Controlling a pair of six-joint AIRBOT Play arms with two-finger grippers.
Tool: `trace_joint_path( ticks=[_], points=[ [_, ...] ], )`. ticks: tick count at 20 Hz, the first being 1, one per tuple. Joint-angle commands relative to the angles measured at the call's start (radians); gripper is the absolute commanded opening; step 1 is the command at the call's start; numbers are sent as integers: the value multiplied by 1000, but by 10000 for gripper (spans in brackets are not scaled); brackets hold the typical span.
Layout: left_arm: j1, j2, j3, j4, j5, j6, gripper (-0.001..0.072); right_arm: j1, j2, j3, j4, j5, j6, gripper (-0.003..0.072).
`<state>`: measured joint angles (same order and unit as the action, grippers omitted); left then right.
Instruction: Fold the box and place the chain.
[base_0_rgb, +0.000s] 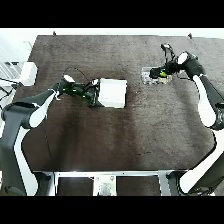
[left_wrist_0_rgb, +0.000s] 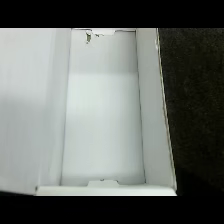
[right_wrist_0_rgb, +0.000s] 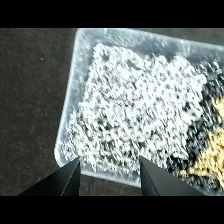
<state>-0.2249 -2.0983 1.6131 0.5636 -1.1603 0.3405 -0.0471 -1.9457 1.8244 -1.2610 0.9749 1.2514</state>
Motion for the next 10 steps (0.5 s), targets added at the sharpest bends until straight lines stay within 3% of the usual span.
trace_joint_path(
  ticks=[1,4,7,8,10],
  points=[
    [0,-1,0,0,0,0,232,8,-26,8,43,-6,-42,422],
    [0,-1,0,0,0,0,232,23,-41,8,50,-6,-41,366],
    [0,-1,0,0,0,0,232,36,-45,8,46,-5,-41,228],
    [0,-1,0,0,0,0,232,35,-45,8,45,-2,-39,121],
    [0,-1,0,0,0,0,232,31,-44,8,45,-2,-29,8]
  ],
)
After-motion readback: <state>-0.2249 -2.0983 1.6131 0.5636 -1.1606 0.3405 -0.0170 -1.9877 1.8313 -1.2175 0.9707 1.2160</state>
